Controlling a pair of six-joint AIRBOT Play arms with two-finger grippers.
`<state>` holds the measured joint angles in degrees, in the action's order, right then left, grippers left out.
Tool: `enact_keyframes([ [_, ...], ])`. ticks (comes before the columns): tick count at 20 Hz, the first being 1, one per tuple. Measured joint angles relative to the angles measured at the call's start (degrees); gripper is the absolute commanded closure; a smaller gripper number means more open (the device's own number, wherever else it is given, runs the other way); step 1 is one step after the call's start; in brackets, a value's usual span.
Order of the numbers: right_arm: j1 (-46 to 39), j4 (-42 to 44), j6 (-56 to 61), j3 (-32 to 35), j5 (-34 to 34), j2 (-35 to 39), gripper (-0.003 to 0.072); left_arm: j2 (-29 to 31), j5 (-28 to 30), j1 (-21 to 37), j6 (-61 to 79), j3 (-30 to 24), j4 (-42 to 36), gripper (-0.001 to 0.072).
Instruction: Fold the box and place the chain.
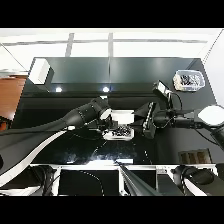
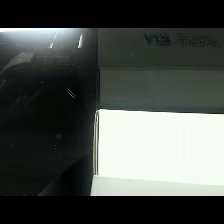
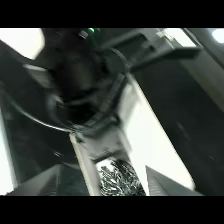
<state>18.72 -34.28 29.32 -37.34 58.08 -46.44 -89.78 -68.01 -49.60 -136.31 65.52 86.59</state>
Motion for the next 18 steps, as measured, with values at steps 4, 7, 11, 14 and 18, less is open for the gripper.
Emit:
enact_keyframes([
  [4, -5.90, -4.22, 2.21, -1.29, 0.96, -0.35, 0.0061, 0.00, 0.00, 0.00, 0.00, 0.00, -0.04, 0.0680],
  [7, -12.81, -5.42, 2.89, -2.71, 4.20, -0.42, 0.0061, -0.07, 0.02, 0.00, 0.00, 0.00, -0.07, 0.0680],
  [11, -20.72, -6.08, 3.30, -3.50, 8.20, -0.46, 0.0061, -0.37, 0.28, 0.02, 0.00, 0.00, -0.09, 0.0679],
  [14, -23.30, -6.23, 3.30, -3.65, 9.68, -0.46, 0.0062, -0.46, 0.55, 0.22, 0.24, 0.22, -0.28, 0.0679],
  [18, -24.22, -6.27, 3.32, -3.72, 10.34, -0.46, 0.0061, -0.63, 1.75, 0.42, 0.94, 1.70, 0.15, 0.0681],
])
